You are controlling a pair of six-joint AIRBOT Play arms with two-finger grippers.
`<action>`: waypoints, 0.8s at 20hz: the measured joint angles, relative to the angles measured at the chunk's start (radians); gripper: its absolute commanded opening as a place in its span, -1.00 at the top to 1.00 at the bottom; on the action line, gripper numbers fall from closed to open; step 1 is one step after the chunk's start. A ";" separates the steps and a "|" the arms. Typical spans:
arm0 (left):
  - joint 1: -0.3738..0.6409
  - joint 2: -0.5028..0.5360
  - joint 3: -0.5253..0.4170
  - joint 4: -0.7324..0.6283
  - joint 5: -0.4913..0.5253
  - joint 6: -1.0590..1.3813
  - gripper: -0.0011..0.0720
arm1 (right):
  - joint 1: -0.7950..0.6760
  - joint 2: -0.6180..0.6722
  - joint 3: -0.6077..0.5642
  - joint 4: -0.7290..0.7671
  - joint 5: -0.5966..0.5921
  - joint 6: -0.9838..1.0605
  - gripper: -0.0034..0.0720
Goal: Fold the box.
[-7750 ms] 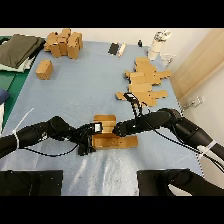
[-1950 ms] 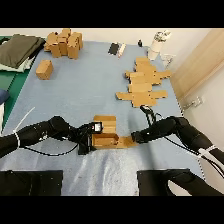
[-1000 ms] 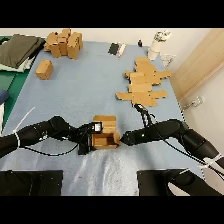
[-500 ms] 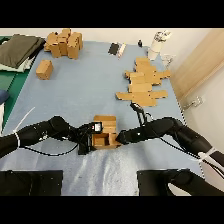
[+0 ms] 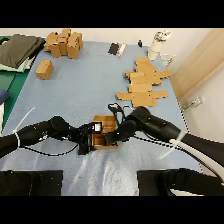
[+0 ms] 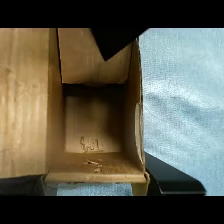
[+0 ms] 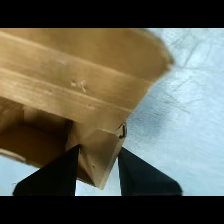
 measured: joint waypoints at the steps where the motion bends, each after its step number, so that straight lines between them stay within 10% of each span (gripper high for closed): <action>1: 0.000 0.000 0.000 0.000 0.000 0.000 -0.47 | 0.019 -0.030 0.031 -0.034 -0.029 0.040 0.06; 4: 0.000 0.000 0.000 0.000 0.000 0.000 -0.47 | 0.062 -0.110 0.098 -0.101 -0.106 0.135 0.67; 8: 0.000 0.000 0.000 0.000 0.000 0.000 -0.47 | 0.094 -0.158 0.130 -0.136 -0.145 0.213 0.90; 9: 0.000 0.000 0.000 0.000 0.000 0.000 -0.47 | 0.100 -0.163 0.134 -0.141 -0.149 0.222 0.79; 11: 0.000 0.000 0.000 0.000 0.000 0.001 -0.47 | 0.111 -0.170 0.137 -0.139 -0.146 0.229 -0.12; 16: 0.000 0.000 0.000 0.000 0.000 0.000 -0.47 | 0.117 -0.114 0.146 -0.142 -0.187 0.251 -0.19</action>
